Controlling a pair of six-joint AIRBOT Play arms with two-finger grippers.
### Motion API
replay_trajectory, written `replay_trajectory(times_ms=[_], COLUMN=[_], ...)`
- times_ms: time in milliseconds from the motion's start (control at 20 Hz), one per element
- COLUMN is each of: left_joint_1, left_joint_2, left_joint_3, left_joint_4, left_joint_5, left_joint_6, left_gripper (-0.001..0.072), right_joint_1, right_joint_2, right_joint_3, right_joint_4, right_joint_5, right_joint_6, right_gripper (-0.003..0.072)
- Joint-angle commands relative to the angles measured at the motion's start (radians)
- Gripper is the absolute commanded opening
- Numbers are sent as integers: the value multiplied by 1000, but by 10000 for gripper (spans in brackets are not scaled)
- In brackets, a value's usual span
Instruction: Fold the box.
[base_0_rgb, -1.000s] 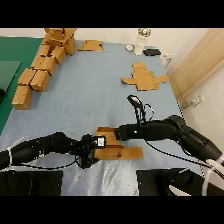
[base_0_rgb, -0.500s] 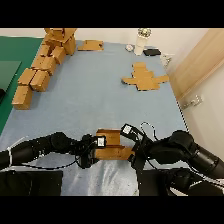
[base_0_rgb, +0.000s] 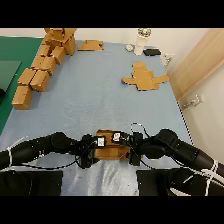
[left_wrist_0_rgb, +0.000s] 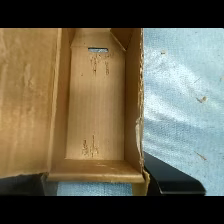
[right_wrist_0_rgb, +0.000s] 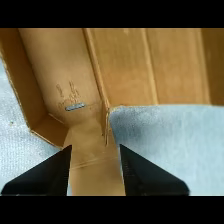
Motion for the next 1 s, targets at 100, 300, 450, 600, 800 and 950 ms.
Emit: replay_trajectory(times_ms=[100,300,450,600,800,950], left_joint_1=[0,0,0,0,0,0], left_joint_2=[0,0,0,0,0,0], left_joint_3=[0,0,0,0,0,0], left_joint_4=[0,0,0,0,0,0], left_joint_5=[0,0,0,0,0,0], left_joint_6=[0,0,0,0,0,0], left_gripper=[479,479,479,479,479,479], right_joint_1=[0,1,1,1,1,1], right_joint_2=[-25,-25,-3,32,29,29], right_joint_3=[-1,0,0,0,-2,-2], right_joint_4=[-16,58,161,165,165,177], right_joint_5=[52,66,42,46,49,67], right_joint_6=[-38,-129,-171,-194,-195,-226], right_gripper=[454,453,452,449,260,149])
